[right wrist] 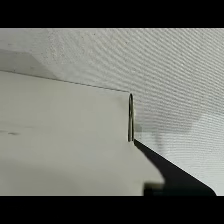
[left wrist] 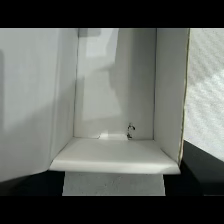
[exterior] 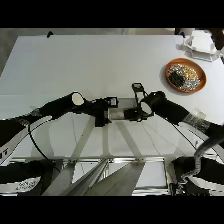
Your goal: Fold the box and place the chain.
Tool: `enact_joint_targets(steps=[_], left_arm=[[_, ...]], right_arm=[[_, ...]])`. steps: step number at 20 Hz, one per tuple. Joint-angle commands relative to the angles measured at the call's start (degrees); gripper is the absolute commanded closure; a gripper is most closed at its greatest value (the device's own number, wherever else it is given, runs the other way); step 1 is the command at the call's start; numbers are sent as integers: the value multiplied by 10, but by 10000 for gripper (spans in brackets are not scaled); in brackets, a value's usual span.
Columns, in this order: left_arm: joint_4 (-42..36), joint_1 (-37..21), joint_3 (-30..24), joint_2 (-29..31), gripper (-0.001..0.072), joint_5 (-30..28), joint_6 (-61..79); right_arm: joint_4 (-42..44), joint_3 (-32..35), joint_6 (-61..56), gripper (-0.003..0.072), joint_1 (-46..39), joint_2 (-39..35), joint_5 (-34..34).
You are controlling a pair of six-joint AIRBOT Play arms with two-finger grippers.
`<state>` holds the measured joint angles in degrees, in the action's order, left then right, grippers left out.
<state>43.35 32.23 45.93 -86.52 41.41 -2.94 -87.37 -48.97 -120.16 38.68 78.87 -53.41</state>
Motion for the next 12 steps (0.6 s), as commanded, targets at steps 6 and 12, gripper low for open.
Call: enact_joint_targets(steps=[6, 12], left_arm=[[0, 0, 0, 0, 437, 0, 0], [0, 0, 0, 0, 437, 0, 0]], right_arm=[[-5, 0, 2, 639, 0, 5, -5], [-5, 0, 2, 571, 1, 5, 16]])
